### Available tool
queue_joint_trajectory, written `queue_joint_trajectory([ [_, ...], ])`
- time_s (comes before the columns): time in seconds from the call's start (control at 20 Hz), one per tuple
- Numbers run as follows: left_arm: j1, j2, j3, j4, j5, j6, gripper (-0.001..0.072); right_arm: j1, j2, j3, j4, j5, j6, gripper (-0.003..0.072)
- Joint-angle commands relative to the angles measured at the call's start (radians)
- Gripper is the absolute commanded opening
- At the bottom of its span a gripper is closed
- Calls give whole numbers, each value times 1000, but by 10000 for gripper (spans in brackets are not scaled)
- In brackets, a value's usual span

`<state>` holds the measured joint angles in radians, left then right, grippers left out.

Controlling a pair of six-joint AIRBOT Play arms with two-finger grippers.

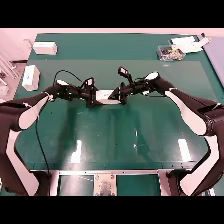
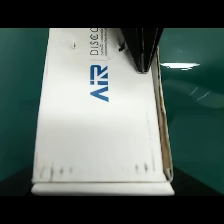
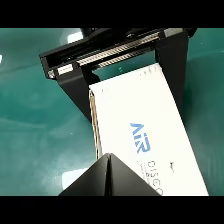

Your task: Fold the box and place the chain.

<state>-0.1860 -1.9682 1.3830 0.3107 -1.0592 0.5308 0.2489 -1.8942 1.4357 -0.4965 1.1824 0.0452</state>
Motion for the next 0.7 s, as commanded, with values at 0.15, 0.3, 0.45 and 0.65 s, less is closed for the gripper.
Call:
queue_joint_trajectory([
  [0.15, 0, 1, 1, -5, 0, -2, 469, -18, 206, 8, 116, 6, 34, 9],
  [0.3, 0, 1, 1, -5, 0, -2, 470, -29, 346, 3, 111, 3, 151, 7],
  [0.45, 0, 1, 1, -5, 0, -2, 470, -47, 504, -84, 93, -36, 243, 7],
  [0.65, 0, 1, 1, -5, 0, -2, 469, -73, 746, -365, 8, -161, 349, 7],
])
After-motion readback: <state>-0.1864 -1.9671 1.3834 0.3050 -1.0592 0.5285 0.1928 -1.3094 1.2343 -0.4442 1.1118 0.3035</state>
